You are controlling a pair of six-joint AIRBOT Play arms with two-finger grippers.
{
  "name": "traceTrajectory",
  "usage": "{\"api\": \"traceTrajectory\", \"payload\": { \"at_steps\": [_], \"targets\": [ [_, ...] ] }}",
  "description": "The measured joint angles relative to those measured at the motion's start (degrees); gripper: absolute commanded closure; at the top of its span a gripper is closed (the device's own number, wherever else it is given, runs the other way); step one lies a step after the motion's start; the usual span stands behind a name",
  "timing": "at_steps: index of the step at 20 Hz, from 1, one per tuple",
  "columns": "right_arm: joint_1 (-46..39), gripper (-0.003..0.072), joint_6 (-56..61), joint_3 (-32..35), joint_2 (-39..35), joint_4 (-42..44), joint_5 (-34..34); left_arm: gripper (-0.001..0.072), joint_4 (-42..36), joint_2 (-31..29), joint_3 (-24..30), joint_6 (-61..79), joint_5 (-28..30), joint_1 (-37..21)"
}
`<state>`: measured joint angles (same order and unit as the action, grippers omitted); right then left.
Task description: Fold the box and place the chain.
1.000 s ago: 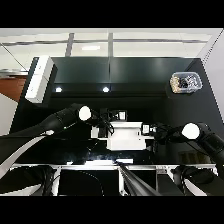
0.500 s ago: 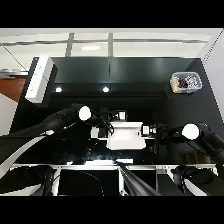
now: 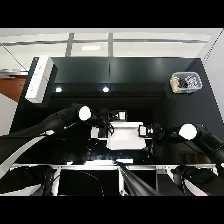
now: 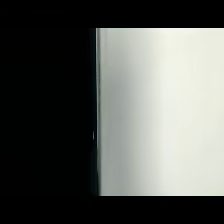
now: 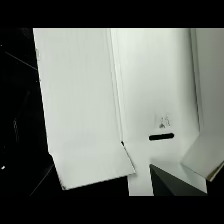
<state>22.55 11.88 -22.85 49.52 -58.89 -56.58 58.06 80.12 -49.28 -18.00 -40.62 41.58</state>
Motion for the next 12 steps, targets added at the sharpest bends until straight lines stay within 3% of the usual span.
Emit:
{"api": "traceTrajectory", "payload": {
  "at_steps": [12],
  "targets": [
    [3.1,-0.002,1.3,0.0,1.2,3.1,5.7,0.0678,0.0,0.0,0.0,0.0,0.0,0.0]
  ]
}}
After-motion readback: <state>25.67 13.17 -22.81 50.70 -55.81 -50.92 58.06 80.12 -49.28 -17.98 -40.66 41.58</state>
